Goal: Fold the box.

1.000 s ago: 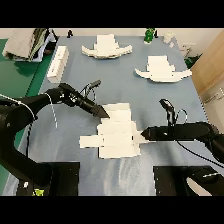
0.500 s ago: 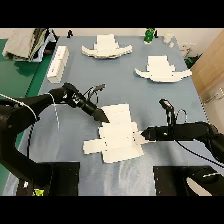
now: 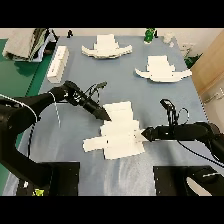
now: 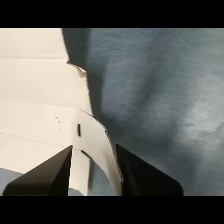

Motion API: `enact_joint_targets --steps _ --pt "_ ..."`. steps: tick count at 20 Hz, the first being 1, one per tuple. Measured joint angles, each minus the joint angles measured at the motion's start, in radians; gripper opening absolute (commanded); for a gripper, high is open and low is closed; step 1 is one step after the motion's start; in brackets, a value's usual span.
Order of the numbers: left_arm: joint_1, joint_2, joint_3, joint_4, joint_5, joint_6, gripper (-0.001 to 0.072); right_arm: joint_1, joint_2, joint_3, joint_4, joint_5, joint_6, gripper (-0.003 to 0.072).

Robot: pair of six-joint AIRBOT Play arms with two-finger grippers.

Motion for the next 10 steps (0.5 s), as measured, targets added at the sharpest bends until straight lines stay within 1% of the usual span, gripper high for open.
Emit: enact_joint_targets --steps 2,5,7,10 --pt "0.0 0.015 0.012 -0.003 0.019 0.011 0.0011 -0.026 0.0 0.0 -0.126 0.0 0.097 0.0412" --pt "-0.013 0.067 0.018 0.018 0.081 0.039 0.0011 -0.067 0.0 0.014 -0.276 -0.017 0.235 0.0412" --pt "-0.028 0.114 0.019 0.032 0.121 0.077 0.001 -0.083 0.0 0.045 -0.32 -0.037 0.287 0.0412" --pt "-0.057 0.167 0.018 0.041 0.154 0.133 0.0009 -0.095 0.0 0.121 -0.332 -0.052 0.332 0.0412"
